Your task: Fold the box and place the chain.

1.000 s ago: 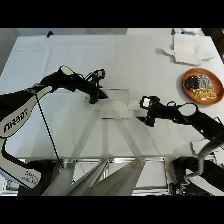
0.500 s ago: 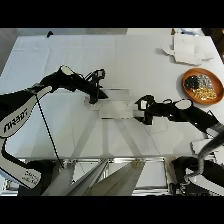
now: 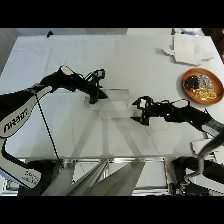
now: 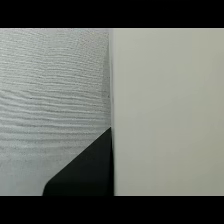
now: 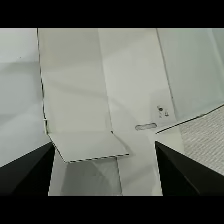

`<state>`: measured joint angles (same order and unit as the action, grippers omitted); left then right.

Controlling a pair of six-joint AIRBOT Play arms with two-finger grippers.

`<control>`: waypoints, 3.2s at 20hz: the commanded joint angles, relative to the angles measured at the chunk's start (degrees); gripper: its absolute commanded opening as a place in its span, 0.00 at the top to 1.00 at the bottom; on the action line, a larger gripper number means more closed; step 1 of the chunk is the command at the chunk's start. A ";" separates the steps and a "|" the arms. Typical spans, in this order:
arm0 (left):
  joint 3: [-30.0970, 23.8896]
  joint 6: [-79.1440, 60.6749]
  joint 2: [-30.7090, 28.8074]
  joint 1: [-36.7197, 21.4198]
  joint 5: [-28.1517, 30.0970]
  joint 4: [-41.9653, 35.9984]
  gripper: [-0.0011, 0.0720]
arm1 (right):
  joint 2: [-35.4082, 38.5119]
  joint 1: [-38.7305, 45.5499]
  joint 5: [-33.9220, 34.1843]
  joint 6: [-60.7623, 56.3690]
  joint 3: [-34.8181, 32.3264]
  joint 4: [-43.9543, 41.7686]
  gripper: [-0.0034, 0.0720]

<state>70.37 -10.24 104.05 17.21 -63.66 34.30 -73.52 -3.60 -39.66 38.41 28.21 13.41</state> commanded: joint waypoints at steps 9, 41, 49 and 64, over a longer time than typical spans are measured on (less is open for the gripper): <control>-0.02 -0.02 0.04 0.02 0.02 0.02 0.97 | -0.59 0.04 2.23 -3.85 3.39 -4.76 0.04; -0.02 -0.02 0.04 0.02 0.02 0.02 0.97 | -23.12 4.20 -21.73 -15.45 28.24 13.51 0.04; -0.02 -0.02 0.04 0.02 0.02 0.02 0.97 | -24.98 2.91 -22.88 -14.82 29.64 15.52 0.04; -0.02 -0.02 0.04 0.02 0.00 0.02 0.97 | -25.66 2.25 -22.27 -14.43 29.64 16.13 0.04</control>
<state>70.37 -10.28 104.07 17.23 -63.70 34.33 -99.15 -1.30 -61.91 23.97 57.78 29.52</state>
